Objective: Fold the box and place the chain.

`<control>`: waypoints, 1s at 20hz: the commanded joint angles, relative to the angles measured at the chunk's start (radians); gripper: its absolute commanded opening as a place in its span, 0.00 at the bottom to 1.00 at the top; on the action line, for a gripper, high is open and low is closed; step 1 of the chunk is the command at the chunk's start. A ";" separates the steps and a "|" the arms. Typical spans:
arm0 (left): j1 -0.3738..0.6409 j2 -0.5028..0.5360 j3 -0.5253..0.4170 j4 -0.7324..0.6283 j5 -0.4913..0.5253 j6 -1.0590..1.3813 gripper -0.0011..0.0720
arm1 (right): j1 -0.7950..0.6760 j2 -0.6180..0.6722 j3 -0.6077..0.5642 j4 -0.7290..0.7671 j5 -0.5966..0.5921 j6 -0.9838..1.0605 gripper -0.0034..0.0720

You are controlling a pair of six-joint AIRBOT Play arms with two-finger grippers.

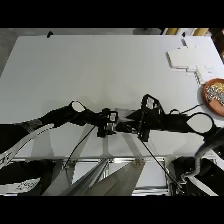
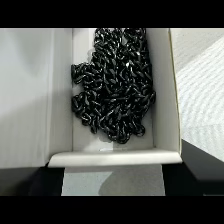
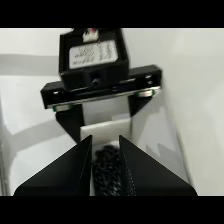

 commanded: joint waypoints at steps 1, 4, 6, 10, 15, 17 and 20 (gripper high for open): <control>0.000 0.001 0.001 0.000 0.000 0.000 0.56 | -0.101 0.024 0.130 -0.278 0.191 0.066 0.31; 0.000 0.001 0.001 0.000 0.000 0.000 0.56 | -0.255 0.067 0.134 -0.464 0.330 0.066 0.28; 0.000 0.001 0.001 0.000 0.000 0.000 0.56 | -0.364 0.064 0.119 -0.558 0.394 0.033 0.28; 0.000 0.001 0.001 0.000 0.000 0.000 0.56 | -0.448 0.039 0.015 -0.527 0.304 -0.113 0.28; 0.000 0.001 0.001 0.000 0.000 0.000 0.56 | -0.423 -0.039 -0.119 -0.528 0.202 -0.283 0.41; 0.000 0.001 0.001 0.000 0.000 0.000 0.56 | -0.392 -0.077 -0.132 -0.528 0.151 -0.300 0.42; 0.000 0.001 0.001 0.000 0.000 0.000 0.56 | -0.356 -0.135 -0.132 -0.528 0.097 -0.303 0.42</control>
